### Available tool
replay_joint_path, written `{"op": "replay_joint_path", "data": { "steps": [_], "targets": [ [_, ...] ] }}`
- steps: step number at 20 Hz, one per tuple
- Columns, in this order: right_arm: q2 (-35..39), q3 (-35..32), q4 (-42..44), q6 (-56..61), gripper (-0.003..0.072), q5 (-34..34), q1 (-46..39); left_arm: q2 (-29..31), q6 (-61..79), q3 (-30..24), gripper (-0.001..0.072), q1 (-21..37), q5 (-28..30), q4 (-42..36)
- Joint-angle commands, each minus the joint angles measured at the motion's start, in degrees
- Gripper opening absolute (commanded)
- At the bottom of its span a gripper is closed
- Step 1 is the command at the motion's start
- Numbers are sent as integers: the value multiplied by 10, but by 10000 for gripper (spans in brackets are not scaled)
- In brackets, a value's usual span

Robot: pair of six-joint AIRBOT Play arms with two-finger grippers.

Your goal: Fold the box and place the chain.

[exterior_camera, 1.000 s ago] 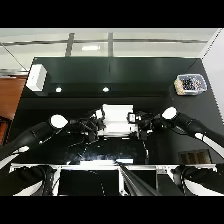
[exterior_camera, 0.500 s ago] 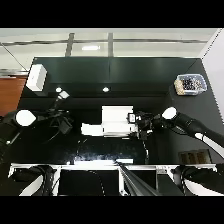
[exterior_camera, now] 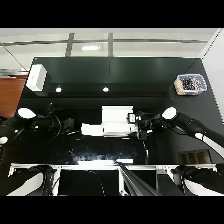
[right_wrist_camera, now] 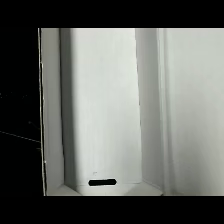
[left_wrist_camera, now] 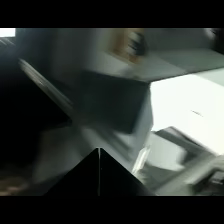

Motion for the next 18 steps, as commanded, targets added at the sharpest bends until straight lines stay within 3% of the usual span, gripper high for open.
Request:
{"op": "replay_joint_path", "data": {
  "steps": [1,7,12,14,15,17,18],
  "targets": [
    [0,0,0,0,130,0,0,-78,45,3,25,-35,3,-108],
    [0,0,0,0,130,0,0,-94,62,12,25,-82,31,-115],
    [0,0,0,0,130,0,0,-94,222,13,26,-82,-17,-253],
    [0,0,0,0,130,0,0,-94,223,23,41,-82,-21,-250],
    [0,0,0,0,130,0,0,-94,223,30,201,-82,-22,-236],
    [0,0,0,0,130,0,0,-94,221,50,699,-82,-32,-216],
    [0,0,0,0,130,0,0,-94,218,60,717,-82,-40,-209]
  ]
}}
